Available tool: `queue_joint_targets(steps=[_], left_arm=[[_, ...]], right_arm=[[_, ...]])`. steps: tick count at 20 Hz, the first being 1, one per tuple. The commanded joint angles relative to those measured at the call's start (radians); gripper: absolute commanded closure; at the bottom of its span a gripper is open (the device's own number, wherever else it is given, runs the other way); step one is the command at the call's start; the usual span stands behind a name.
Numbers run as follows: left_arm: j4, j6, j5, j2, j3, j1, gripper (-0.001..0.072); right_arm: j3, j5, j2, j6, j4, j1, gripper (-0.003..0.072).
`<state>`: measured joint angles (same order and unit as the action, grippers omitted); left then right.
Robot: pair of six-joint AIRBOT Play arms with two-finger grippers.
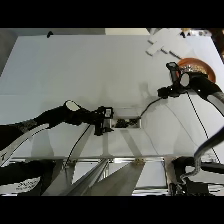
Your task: Fold the box and place the chain.
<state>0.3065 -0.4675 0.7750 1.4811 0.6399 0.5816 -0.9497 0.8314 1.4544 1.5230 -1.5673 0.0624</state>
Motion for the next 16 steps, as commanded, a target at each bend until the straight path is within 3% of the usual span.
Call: queue_joint_targets(steps=[1, 2, 4, 5, 10, 13, 16], left_arm=[[0.001, 0.000, 0.000, -0.001, 0.000, 0.000, 0.0697], [0.001, 0.000, 0.000, -0.001, 0.000, 0.000, 0.0697], [0.000, 0.000, 0.000, -0.001, 0.000, 0.000, 0.0697], [0.000, 0.000, 0.000, -0.001, 0.000, 0.000, 0.0697], [0.000, 0.000, 0.000, -0.001, 0.000, 0.000, 0.0697], [0.000, 0.000, 0.000, -0.001, 0.000, 0.000, 0.0697], [0.000, 0.000, 0.000, -0.001, 0.000, 0.000, 0.0697]], right_arm=[[0.002, 0.007, 0.026, 0.016, -0.005, 0.000, 0.0400], [0.002, 0.015, 0.031, 0.019, -0.003, 0.000, 0.0435], [0.002, 0.024, 0.031, 0.021, -0.004, 0.000, 0.0647], [0.002, 0.032, 0.029, 0.021, -0.007, 0.000, 0.0676], [0.002, 0.086, -0.095, 0.013, -0.007, 0.000, 0.0676], [0.002, 0.157, -0.290, -0.003, 0.031, 0.000, 0.0676], [0.002, 0.221, -0.531, -0.074, 0.159, 0.000, 0.0676]])
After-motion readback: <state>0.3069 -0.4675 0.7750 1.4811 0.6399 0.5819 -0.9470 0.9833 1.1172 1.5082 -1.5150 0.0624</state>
